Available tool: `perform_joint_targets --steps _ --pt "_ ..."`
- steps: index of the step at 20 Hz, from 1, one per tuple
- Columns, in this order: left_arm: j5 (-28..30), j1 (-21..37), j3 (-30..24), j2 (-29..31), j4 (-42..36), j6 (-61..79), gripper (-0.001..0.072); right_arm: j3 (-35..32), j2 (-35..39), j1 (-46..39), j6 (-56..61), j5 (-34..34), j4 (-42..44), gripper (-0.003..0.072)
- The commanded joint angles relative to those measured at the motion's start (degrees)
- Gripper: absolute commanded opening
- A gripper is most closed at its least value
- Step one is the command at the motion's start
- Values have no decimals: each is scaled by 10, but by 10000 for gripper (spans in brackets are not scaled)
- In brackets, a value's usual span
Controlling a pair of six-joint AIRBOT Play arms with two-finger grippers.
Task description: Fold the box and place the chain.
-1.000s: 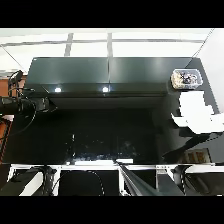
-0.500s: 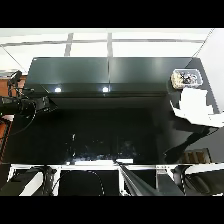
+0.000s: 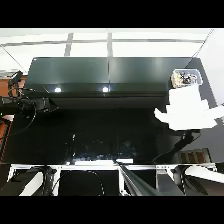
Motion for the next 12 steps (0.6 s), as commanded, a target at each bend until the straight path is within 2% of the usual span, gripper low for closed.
perform_joint_targets --steps 1,4,7,9,12 --pt "3 -3 0 0 -22 45 711 -155 136 52 0 -66 82 17" --pt "24 -3 -1 0 -64 94 711 -277 236 163 0 -129 151 17" --pt "69 -3 -11 0 -105 124 710 -390 302 310 -32 -264 234 16" --pt "93 -3 -28 -1 -146 157 711 -454 314 417 -49 -349 296 16" --pt "105 -9 -58 -14 -206 193 711 -494 314 588 -80 -472 363 16"
